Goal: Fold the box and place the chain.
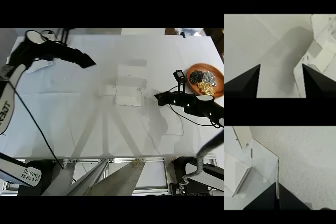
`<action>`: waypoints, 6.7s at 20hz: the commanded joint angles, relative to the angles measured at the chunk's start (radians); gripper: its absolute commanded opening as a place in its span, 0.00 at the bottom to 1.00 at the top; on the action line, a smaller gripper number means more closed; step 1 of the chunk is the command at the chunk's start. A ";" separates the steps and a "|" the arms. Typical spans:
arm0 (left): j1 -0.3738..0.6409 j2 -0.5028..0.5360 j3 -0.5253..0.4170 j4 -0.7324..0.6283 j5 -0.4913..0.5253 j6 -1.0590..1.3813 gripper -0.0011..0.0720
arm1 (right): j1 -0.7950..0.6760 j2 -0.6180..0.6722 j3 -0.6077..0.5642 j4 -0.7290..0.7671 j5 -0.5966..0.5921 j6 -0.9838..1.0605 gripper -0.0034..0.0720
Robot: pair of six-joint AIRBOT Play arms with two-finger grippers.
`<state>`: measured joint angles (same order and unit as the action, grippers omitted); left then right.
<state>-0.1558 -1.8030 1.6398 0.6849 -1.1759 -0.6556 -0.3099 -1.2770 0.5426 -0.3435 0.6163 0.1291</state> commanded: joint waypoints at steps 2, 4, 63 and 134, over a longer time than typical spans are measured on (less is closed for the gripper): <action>-0.075 -0.118 0.035 -0.100 -0.130 0.135 0.80 | -0.001 0.000 0.000 0.000 0.000 0.000 0.06; -0.076 -0.146 0.035 -0.188 -0.133 0.134 0.80 | -0.001 0.000 0.000 0.000 0.000 0.000 0.06; -0.276 -0.243 0.159 -0.001 0.047 0.214 0.03 | -0.001 0.000 0.000 0.000 0.000 0.000 0.06; -0.283 -0.133 -0.158 -0.124 0.088 0.659 0.02 | -0.006 0.558 0.000 -0.262 -0.504 0.059 0.65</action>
<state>-0.4381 -1.9251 1.4830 0.5495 -1.0878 0.0010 -0.3157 -0.7200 0.5419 -0.6060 0.1116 0.1879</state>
